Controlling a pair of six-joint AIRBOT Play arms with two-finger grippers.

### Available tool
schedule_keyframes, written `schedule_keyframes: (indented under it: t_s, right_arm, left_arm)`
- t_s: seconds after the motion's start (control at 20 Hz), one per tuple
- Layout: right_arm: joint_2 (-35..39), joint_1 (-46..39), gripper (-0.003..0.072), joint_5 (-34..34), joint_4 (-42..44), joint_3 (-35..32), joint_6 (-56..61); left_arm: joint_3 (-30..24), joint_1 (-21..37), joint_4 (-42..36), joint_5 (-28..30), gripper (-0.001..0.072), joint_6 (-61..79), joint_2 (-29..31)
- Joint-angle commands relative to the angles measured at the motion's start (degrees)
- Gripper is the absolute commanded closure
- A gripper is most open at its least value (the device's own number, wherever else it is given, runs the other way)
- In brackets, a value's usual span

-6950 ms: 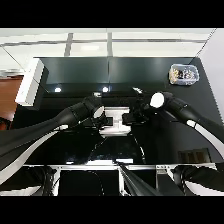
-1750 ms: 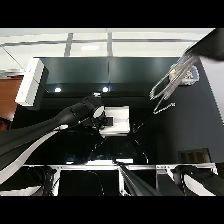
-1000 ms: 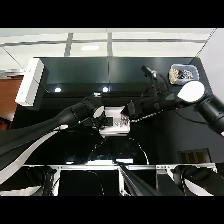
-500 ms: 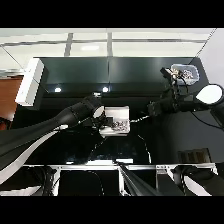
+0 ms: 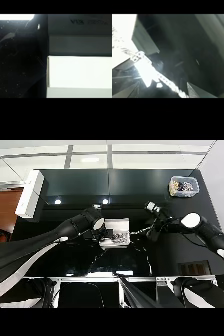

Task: Fold the box and place the chain.

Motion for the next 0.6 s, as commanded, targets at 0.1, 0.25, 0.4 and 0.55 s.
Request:
schedule_keyframes:
  t_s: [0.1, 0.25, 0.4, 0.55]
  right_arm:
    - [-6.8, 0.5, -0.0034, -0.6, 6.9, -0.7, -23.4]
    - [-7.1, 0.5, -0.0034, -2.0, 5.4, -0.7, -23.4]
    - [-7.7, 0.5, -0.0034, -3.2, 3.9, -0.7, -23.3]
    - [-8.3, 0.5, -0.0033, -4.1, 2.3, -0.7, -22.4]
  left_arm:
    - [0.0, 0.0, 0.0, 0.0, 0.0683, 0.0, 0.0]
    - [0.0, 0.0, 0.0, 0.0, 0.0683, 0.0, 0.0]
    - [0.0, 0.0, 0.0, 0.0, 0.0683, 0.0, 0.0]
    - [0.0, 0.0, 0.0, 0.0, 0.0683, 0.0, 0.0]
